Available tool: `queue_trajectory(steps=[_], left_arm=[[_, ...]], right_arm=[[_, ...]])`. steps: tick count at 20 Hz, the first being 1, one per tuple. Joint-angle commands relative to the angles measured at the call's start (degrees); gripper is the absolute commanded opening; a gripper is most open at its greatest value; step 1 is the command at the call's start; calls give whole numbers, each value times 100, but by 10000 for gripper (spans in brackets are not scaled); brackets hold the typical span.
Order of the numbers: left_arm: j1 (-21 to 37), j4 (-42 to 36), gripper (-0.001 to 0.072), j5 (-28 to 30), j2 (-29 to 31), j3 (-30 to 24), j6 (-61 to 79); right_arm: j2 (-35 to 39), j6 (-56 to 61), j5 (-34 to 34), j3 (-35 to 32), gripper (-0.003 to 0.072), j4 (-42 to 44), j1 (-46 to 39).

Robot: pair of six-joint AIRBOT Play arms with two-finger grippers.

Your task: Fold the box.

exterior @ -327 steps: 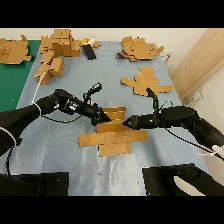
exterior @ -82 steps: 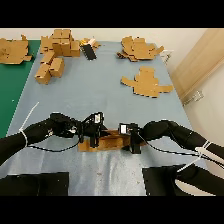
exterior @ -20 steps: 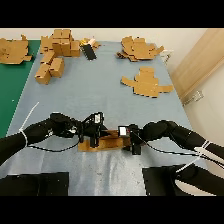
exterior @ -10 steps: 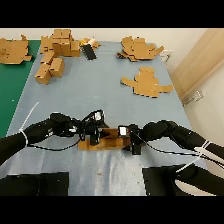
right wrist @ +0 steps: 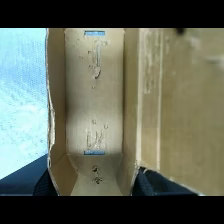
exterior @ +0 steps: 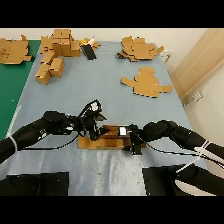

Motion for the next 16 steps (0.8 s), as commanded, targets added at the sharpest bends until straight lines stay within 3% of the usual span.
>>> queue_trajectory(steps=[1,3,8,11,16], left_arm=[[7,2070,566,109,483,7,-1897],[7,3491,566,61,756,7,-3353],[7,5678,566,-527,1346,7,-5241],[7,6161,566,-584,1499,7,-6033],[13,6242,566,-595,1502,7,-6210]], right_arm=[[-2,2,11,0,559,4,2],[0,0,9,0,559,4,2],[0,0,-44,0,559,-22,2],[0,2,-96,0,559,-76,4],[0,0,-221,0,559,-306,92]])
